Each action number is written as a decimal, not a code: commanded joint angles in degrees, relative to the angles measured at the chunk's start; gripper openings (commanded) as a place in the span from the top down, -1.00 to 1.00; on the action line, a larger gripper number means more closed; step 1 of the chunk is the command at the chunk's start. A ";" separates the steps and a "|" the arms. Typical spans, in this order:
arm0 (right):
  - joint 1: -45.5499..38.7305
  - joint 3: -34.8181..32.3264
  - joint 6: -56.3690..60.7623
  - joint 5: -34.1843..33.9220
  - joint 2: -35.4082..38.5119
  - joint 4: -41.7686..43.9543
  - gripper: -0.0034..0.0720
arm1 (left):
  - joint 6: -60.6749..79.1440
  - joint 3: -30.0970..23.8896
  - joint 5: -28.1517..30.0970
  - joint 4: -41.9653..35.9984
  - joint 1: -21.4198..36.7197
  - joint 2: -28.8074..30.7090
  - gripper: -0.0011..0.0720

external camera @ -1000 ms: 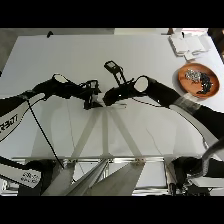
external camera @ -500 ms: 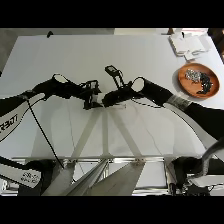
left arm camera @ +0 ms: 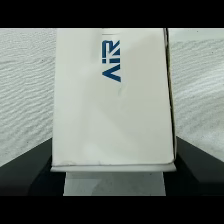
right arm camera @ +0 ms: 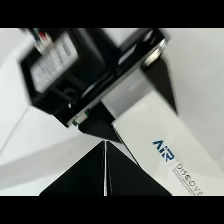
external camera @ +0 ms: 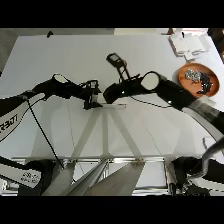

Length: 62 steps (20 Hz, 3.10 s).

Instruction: Fold the box and place the chain.

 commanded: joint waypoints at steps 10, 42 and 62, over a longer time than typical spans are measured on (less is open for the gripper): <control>-11.17 -9.66 2.62 2.38 -4.70 -0.46 0.89 | 0.04 0.00 0.02 0.02 0.00 0.02 0.05; -11.23 -9.42 43.39 46.64 46.10 -53.02 0.88 | 0.04 0.00 0.37 -0.28 0.00 0.02 0.05; -11.23 -9.44 43.30 34.23 46.10 -53.05 0.88 | -16.50 0.00 7.02 7.52 -0.26 20.33 0.95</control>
